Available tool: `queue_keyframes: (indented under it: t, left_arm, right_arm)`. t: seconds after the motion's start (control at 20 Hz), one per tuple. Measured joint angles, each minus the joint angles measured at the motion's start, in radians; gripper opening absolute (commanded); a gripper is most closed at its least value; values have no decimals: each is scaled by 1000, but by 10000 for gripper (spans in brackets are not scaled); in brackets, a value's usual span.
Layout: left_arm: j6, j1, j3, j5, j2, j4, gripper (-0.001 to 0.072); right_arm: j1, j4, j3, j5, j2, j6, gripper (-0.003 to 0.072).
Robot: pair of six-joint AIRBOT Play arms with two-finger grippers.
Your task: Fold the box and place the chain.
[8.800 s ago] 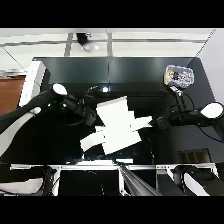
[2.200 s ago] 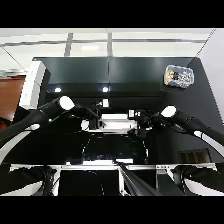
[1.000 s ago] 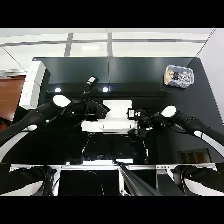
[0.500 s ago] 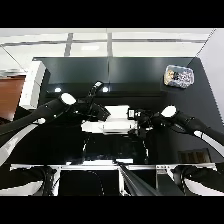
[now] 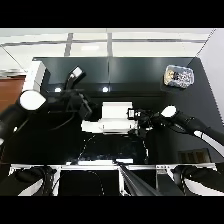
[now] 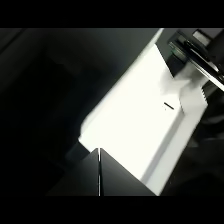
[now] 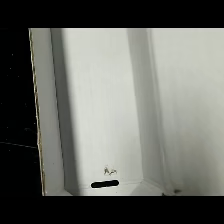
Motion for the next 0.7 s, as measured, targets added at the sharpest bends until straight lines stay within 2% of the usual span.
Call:
queue_keyframes:
  t: [0.05, 0.1, 0.35, 0.45, 0.7]
  left_arm:
    - [31, -1, -40, -1, 35, 8, 435]
    - [71, -3, -79, 5, 60, 9, 720]
    - [353, -37, -208, 103, 90, 21, 714]
    - [441, -39, -217, 113, 60, 23, 713]
    - [610, -14, -191, 57, -77, 5, 694]
  right_arm:
    - [0, 0, 0, 0, 0, 0, 223]
    - [0, 0, 0, 0, 0, 0, 223]
    - [0, 0, 0, 0, 0, 0, 223]
    - [0, 0, 0, 0, 0, 0, 222]
    - [0, 0, 0, 0, 0, 0, 223]
